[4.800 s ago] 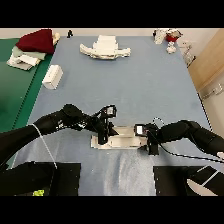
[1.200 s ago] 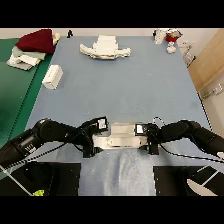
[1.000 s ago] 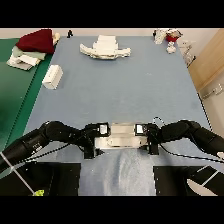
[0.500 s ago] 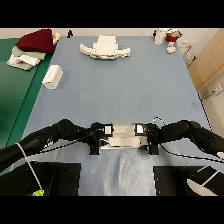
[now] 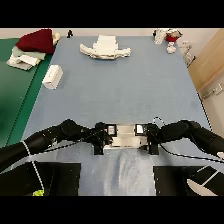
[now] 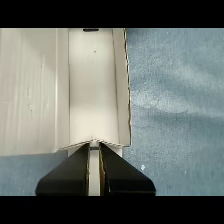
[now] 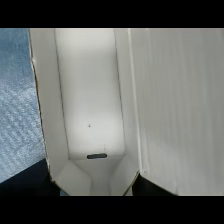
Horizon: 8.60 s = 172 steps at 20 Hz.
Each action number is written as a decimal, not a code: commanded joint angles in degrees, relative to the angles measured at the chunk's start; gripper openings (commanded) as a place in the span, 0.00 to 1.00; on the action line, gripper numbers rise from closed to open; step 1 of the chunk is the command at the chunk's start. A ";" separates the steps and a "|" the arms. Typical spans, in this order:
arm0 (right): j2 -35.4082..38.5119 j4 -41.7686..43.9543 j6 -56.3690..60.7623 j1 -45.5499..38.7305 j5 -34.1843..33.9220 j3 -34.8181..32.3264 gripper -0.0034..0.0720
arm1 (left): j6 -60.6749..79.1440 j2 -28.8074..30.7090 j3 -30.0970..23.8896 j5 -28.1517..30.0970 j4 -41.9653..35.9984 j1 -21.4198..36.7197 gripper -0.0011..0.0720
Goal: Fold the box.
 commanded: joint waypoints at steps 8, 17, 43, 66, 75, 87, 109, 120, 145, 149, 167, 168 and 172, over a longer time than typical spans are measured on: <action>-0.04 0.02 0.00 0.02 0.02 0.04 0.75 | 0.44 -2.86 0.35 0.26 -6.34 -0.63 0.32; -0.04 0.02 0.00 0.02 0.02 0.04 0.75 | -0.66 -2.82 0.35 0.22 -5.95 -0.59 0.40; -0.04 0.00 0.02 0.02 0.02 0.04 0.75 | -96.89 15.10 -3.63 -20.79 24.76 21.33 0.03; -0.04 0.00 0.00 0.02 0.02 0.04 0.75 | -94.95 6.60 3.67 -11.74 9.05 6.51 0.65; -0.04 0.02 0.00 0.02 0.02 0.04 0.75 | -101.18 2.75 5.51 -8.90 11.67 0.94 0.65; -0.04 0.00 0.00 0.02 0.02 0.04 0.75 | -145.13 -7.61 20.28 -14.91 47.34 -14.08 0.56; -0.04 0.00 0.02 0.02 0.02 0.04 0.75 | -156.06 -22.08 33.38 -31.76 60.08 -19.96 0.03; -0.04 0.00 0.00 0.02 0.02 0.04 0.75 | -154.33 -22.12 33.35 -31.98 57.83 -19.96 0.55; -0.04 0.02 0.02 0.02 0.02 0.04 0.75 | -130.14 -0.92 34.86 -34.16 58.45 -19.85 0.03; -0.04 0.02 0.00 0.02 0.02 0.04 0.75 | -113.31 -0.09 32.72 -34.45 56.61 -18.53 0.03; -0.04 0.00 0.00 0.02 0.02 0.04 0.75 | -3.72 6.43 -1.14 -5.86 4.63 5.90 0.97; -0.04 0.00 0.00 0.02 0.00 0.04 0.75 | -1.79 4.39 -1.14 -5.84 3.52 5.90 0.97; -0.04 0.00 0.02 0.02 0.02 0.04 0.75 | 1.01 -0.20 -1.09 -5.46 2.47 5.77 0.97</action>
